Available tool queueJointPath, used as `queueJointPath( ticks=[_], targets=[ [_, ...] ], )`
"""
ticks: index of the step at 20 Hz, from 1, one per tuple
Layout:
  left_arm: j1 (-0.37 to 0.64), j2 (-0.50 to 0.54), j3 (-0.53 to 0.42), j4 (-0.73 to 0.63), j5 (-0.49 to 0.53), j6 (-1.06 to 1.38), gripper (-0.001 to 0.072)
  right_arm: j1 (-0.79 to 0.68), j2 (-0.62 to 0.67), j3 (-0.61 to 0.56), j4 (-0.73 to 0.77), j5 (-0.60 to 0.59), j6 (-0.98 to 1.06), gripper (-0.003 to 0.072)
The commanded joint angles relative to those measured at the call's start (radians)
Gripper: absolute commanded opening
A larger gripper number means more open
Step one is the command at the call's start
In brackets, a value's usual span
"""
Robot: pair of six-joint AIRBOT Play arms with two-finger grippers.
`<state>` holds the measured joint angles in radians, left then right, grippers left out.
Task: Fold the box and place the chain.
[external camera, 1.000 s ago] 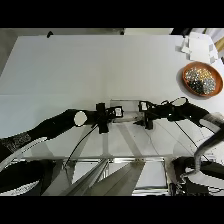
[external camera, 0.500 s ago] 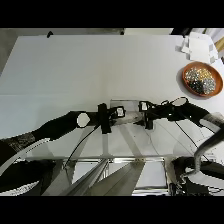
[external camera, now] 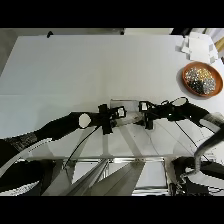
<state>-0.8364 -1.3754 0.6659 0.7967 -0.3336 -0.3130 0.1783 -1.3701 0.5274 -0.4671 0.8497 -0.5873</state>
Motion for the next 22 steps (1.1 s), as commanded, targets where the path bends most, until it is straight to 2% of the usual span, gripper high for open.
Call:
queueJointPath(
  ticks=[1,2,3,4,8,14,19,22],
  targets=[
    [0.000,0.002,0.001,0.000,0.001,-0.002,0.0428,0.001,0.001,0.000,0.001,0.000,0.003,0.0421],
    [0.002,0.007,0.000,0.000,-0.003,-0.009,0.0290,0.001,0.001,0.000,0.001,0.000,0.003,0.0421],
    [0.008,0.018,0.001,0.000,-0.011,-0.013,0.0071,0.001,0.001,0.000,0.001,0.000,0.003,0.0421],
    [0.018,0.035,0.000,0.000,-0.028,-0.016,0.0008,0.001,0.001,0.000,0.001,0.000,0.003,0.0421],
    [0.089,0.142,0.000,0.056,-0.114,-0.198,0.0002,0.001,0.001,0.000,0.001,0.000,0.003,0.0421],
    [0.240,0.362,-0.012,0.315,-0.349,-0.578,0.0001,0.001,0.001,0.000,0.001,0.000,0.003,0.0421],
    [0.384,0.601,-0.215,0.341,-0.349,-0.877,0.0001,0.001,0.001,0.000,0.001,0.000,0.003,0.0421],
    [0.418,0.632,-0.327,0.266,-0.338,-0.992,0.0001,0.001,0.001,0.000,0.000,0.000,0.003,0.0421]
  ],
)
